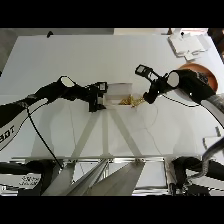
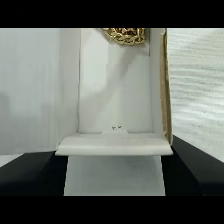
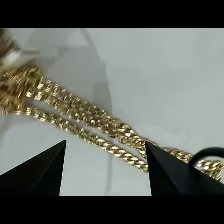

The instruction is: Fold the box and place the chain.

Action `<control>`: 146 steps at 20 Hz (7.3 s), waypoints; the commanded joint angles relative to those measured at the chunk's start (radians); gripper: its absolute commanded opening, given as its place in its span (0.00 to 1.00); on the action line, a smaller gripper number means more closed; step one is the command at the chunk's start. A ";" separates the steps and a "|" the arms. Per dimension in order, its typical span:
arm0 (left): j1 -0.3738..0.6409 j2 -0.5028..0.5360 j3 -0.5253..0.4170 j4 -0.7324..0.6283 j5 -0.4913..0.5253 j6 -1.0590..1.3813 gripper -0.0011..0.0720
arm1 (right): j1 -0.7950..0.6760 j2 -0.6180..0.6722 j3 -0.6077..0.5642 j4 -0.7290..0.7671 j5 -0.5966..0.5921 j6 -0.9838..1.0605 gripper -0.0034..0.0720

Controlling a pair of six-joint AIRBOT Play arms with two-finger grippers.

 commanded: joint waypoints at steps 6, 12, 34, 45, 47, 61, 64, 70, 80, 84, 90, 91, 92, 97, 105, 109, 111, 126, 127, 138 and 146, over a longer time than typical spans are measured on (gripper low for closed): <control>0.000 0.000 0.000 0.000 0.000 0.000 0.53 | -0.085 -0.042 0.000 -0.002 0.121 1.001 0.78; 0.000 0.000 0.000 0.000 0.000 0.000 0.53 | -0.087 -0.112 0.014 -0.045 0.120 1.214 0.78; 0.000 0.000 0.000 0.000 0.000 0.000 0.53 | -0.035 -0.202 0.158 -0.071 0.109 1.310 0.05; 0.000 0.000 0.000 0.000 0.000 0.000 0.53 | 0.158 0.060 0.158 -0.199 0.164 0.964 0.05; 0.000 0.000 0.000 0.000 0.000 0.000 0.53 | 0.195 0.068 0.158 -0.199 0.196 0.894 0.05; 0.000 0.000 0.000 0.000 0.000 0.000 0.53 | 0.334 0.030 0.159 0.239 -0.035 0.423 0.05; 0.000 0.000 0.000 0.000 0.000 0.000 0.53 | 0.337 -0.016 0.158 0.308 -0.050 0.394 0.05; 0.000 0.000 0.000 0.000 0.000 0.000 0.53 | 0.357 -0.066 0.159 0.345 -0.091 0.312 0.05; 0.000 0.000 0.000 0.000 0.000 0.000 0.53 | 0.364 -0.078 0.158 0.415 -0.163 0.238 0.05; 0.000 0.000 0.000 0.000 0.000 0.000 0.53 | 0.364 -0.078 0.158 0.358 -0.161 0.238 0.12; 0.000 0.000 0.000 0.000 0.000 0.000 0.53 | 0.363 -0.078 0.159 0.297 -0.106 0.238 0.44; 0.000 0.000 0.000 0.000 0.000 0.000 0.53 | 0.360 -0.077 0.158 0.288 -0.090 0.238 0.44; 0.000 0.000 0.000 0.000 0.000 0.000 0.53 | 0.355 -0.074 0.158 0.288 -0.070 0.238 0.44; 0.000 0.000 0.000 0.000 0.000 0.000 0.53 | 0.296 -0.025 0.158 0.289 0.013 0.238 0.44; 0.000 0.000 0.000 0.000 0.000 0.000 0.53 | 0.166 0.024 0.158 0.289 0.055 0.237 0.44; 0.000 0.000 0.000 0.000 0.000 0.000 0.53 | 0.114 0.023 0.199 0.292 0.076 0.211 0.44; 0.000 0.000 0.000 0.000 0.000 0.000 0.53 | 0.082 0.011 0.251 0.292 0.091 0.206 0.44; 0.000 0.000 0.000 0.000 0.000 0.000 0.53 | 0.007 -0.298 0.378 0.623 0.292 -0.185 0.45; 0.000 0.000 0.000 0.000 0.000 0.000 0.53 | 0.007 -0.298 0.378 0.622 0.289 -0.223 0.45; 0.000 0.000 0.000 0.000 0.000 0.000 0.53 | 0.093 -0.237 0.349 0.558 0.270 -0.439 0.60; 0.000 0.000 0.000 0.000 0.000 0.000 0.53 | 0.153 -0.179 0.283 0.486 0.178 -0.526 0.61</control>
